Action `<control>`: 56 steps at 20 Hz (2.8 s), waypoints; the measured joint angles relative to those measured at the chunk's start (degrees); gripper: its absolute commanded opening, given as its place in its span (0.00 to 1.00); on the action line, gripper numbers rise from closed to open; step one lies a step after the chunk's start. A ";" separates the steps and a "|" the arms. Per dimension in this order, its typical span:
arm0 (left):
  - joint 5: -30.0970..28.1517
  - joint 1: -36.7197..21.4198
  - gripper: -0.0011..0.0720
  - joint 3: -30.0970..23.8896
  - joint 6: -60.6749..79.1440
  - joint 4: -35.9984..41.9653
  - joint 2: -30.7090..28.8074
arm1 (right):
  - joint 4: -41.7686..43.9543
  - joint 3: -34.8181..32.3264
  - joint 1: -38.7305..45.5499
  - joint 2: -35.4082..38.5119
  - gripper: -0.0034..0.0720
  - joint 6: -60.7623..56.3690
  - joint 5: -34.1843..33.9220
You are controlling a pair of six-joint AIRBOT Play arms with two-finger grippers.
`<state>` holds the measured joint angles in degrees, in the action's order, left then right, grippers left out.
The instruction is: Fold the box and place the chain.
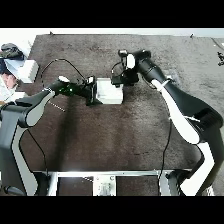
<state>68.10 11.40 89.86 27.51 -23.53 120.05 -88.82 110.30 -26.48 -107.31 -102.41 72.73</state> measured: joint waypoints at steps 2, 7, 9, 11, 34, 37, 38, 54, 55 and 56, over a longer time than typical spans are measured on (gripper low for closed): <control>-0.04 0.00 0.38 0.00 0.00 0.02 0.00 | -1.79 0.00 0.66 3.30 0.68 2.43 -0.61; -0.11 0.00 0.38 0.00 -0.02 0.04 0.00 | -6.60 0.02 8.17 8.57 0.50 7.54 -3.67; -0.13 0.00 0.38 0.00 -0.02 0.04 0.00 | -6.73 0.00 13.35 8.48 0.50 8.46 -4.31; -0.13 0.00 0.37 0.00 -0.02 0.07 0.00 | -4.76 0.00 18.58 7.02 0.49 9.14 -4.57; -0.15 0.00 0.38 0.00 -0.04 0.07 0.00 | 2.78 0.02 28.68 -9.66 0.08 14.43 -5.95; -0.15 0.00 0.37 0.00 -0.04 0.07 0.00 | 2.86 0.04 28.68 -9.01 0.06 14.45 -6.10; -0.15 0.00 0.38 0.00 -0.04 0.07 0.00 | 2.84 0.11 28.61 -8.20 0.06 14.45 -6.23; -0.15 0.00 0.37 0.00 -0.04 0.07 0.00 | 1.03 -0.02 28.28 0.28 0.06 16.81 -4.48; -0.15 0.00 0.37 0.00 -0.04 0.04 0.00 | 1.46 -0.04 28.28 -0.46 0.12 16.83 -4.31; -0.15 0.00 0.38 0.00 -0.04 0.04 0.00 | 1.90 -0.04 28.26 -1.27 0.29 16.83 -4.31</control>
<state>67.94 11.40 89.86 27.46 -23.49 120.05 -86.91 110.26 1.78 -108.57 -85.58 68.42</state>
